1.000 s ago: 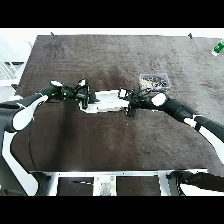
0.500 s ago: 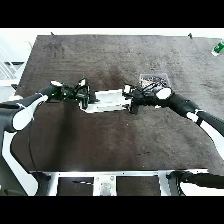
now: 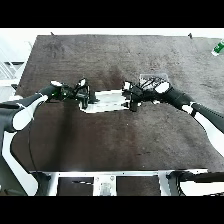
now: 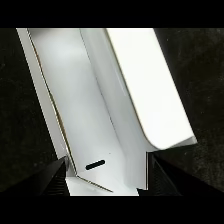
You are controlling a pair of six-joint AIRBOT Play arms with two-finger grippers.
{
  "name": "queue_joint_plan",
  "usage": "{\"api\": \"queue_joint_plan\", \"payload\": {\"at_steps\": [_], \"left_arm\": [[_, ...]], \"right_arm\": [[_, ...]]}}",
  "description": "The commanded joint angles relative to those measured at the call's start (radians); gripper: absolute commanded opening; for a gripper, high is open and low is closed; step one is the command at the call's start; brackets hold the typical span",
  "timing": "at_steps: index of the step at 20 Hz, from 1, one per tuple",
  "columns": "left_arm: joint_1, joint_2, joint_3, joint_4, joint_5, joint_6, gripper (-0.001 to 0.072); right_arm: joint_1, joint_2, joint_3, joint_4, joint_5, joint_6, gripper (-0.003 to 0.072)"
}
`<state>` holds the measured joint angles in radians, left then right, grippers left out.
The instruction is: Fold the box and place the chain.
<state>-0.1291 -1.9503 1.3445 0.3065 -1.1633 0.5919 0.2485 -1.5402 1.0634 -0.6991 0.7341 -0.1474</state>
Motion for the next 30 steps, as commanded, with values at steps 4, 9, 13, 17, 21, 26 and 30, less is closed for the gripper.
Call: {"api": "queue_joint_plan", "payload": {"at_steps": [4, 9, 13, 17, 21, 26, 30], "left_arm": [[0.000, 0.000, 0.001, 0.000, -0.001, 0.000, 0.0022], [0.000, 0.000, 0.001, 0.000, -0.001, 0.000, 0.0022], [0.000, 0.000, 0.001, 0.000, -0.001, 0.000, 0.0023], [0.000, 0.000, 0.001, 0.000, -0.001, 0.000, 0.0022], [0.000, 0.000, 0.001, 0.000, -0.001, 0.000, 0.0022], [0.000, 0.000, 0.001, 0.000, -0.001, 0.000, 0.0023], [0.000, 0.000, 0.001, 0.000, -0.005, 0.000, 0.0022]], "right_arm": [[-0.028, -0.056, 0.062, 0.001, 0.122, -0.022, 0.0605], [-0.029, -0.077, 0.072, 0.001, 0.169, -0.045, 0.0605], [-0.028, -0.114, 0.097, 0.001, 0.210, -0.048, 0.0605], [-0.028, -0.172, 0.150, 0.000, 0.246, -0.049, 0.0605], [-0.028, -0.243, 0.213, -0.001, 0.291, -0.050, 0.0605], [-0.062, -0.273, 0.238, 0.034, 0.354, -0.094, 0.0605], [-0.072, -0.306, 0.278, 0.037, 0.405, -0.109, 0.0604]]}}
